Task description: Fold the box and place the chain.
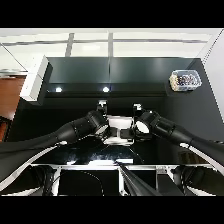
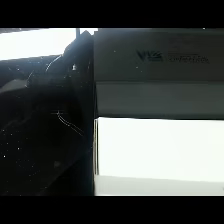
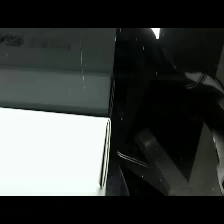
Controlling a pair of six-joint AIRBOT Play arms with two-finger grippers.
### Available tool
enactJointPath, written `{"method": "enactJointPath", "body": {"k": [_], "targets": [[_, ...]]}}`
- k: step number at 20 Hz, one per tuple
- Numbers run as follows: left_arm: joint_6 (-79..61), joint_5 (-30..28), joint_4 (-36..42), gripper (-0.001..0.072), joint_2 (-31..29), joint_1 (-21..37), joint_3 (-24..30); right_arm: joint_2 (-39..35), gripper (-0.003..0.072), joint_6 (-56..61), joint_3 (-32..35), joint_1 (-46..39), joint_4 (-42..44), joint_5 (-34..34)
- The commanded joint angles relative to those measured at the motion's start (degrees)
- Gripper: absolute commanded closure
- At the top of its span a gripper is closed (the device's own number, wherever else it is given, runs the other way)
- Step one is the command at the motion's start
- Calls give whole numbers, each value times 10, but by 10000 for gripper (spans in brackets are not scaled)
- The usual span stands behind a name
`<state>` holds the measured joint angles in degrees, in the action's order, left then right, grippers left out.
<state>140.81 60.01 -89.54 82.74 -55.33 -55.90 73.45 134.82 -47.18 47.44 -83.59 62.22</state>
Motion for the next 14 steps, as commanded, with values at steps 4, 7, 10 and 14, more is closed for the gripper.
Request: {"method": "enactJointPath", "body": {"k": [4, 7, 10, 14], "targets": [[0, 1, 0, 681, 0, 0, 0, 0, 611, 2, -1, 1, -5, -25], [0, 1, 0, 681, 0, 0, 0, 0, 645, 2, -1, 1, -5, -26], [0, 1, 0, 681, 0, 0, 0, 0, 645, 2, -1, 1, -6, -23], [0, 1, 0, 681, 0, 0, 0, 0, 383, 7, -1, 0, -9, -23]]}}
